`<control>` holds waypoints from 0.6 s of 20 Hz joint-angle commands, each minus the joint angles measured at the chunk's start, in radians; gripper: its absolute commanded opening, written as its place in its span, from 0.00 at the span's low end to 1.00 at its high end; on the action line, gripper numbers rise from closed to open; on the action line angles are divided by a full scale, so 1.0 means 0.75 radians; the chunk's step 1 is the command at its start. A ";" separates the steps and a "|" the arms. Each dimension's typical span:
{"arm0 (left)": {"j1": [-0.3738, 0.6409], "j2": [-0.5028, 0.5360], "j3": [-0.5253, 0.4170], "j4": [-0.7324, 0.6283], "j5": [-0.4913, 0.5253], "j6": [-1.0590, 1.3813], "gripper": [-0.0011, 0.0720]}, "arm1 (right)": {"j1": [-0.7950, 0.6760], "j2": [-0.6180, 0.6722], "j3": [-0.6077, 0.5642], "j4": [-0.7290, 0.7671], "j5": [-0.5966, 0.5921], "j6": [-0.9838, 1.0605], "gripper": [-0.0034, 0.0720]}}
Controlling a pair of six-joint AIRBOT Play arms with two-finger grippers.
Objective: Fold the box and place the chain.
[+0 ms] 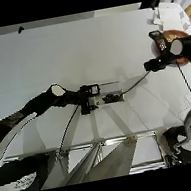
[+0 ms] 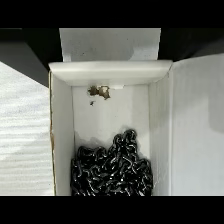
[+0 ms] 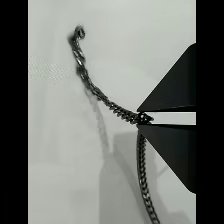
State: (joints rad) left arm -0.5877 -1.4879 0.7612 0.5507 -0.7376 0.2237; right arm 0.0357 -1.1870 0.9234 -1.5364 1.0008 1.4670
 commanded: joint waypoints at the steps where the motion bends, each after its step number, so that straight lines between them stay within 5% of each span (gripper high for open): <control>1: 0.000 0.001 -0.001 0.000 0.001 0.000 0.03 | 0.001 0.219 0.001 0.109 0.126 -0.082 0.06; 12: 0.001 0.001 -0.001 0.000 0.000 0.000 0.03 | 0.001 0.739 -0.035 0.706 0.303 -0.250 0.06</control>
State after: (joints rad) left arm -0.5877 -1.4879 0.7612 0.5507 -0.7376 0.2237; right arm 0.0357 -0.7006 0.8986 -1.1435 1.2083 1.3022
